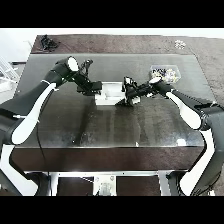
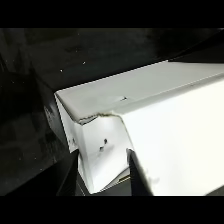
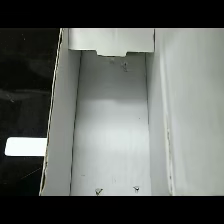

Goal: Fold the box and place the chain.

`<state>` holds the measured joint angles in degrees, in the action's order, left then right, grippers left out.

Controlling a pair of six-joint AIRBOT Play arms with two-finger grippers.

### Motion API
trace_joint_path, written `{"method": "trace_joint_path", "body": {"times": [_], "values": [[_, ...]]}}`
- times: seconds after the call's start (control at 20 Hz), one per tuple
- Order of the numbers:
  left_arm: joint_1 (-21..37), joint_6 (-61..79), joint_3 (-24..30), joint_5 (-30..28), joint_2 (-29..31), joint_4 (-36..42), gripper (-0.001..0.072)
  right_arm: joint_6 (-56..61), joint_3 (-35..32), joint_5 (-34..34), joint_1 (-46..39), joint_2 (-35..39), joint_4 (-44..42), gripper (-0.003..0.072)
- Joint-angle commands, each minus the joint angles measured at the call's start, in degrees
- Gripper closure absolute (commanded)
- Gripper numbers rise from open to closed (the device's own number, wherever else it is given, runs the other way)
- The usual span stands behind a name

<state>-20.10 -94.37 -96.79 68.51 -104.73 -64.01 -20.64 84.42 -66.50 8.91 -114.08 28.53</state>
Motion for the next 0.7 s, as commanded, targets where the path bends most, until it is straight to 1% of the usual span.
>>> {"method": "trace_joint_path", "body": {"times": [0.0,0.5,0.65], "values": [[0.1,-0.1,-0.1,0.6,0.1,-0.3,0.033,0.0,0.0,0.0,0.0,0.0,0.0,0.0099],[0.0,-0.9,-0.1,-0.9,0.0,-2.3,0.033,0.0,0.0,0.0,0.0,0.0,0.0,0.01],[0.0,-1.2,-0.5,-0.2,0.1,-2.6,0.033,0.0,0.0,0.0,0.0,0.0,0.0,0.0099]]}}
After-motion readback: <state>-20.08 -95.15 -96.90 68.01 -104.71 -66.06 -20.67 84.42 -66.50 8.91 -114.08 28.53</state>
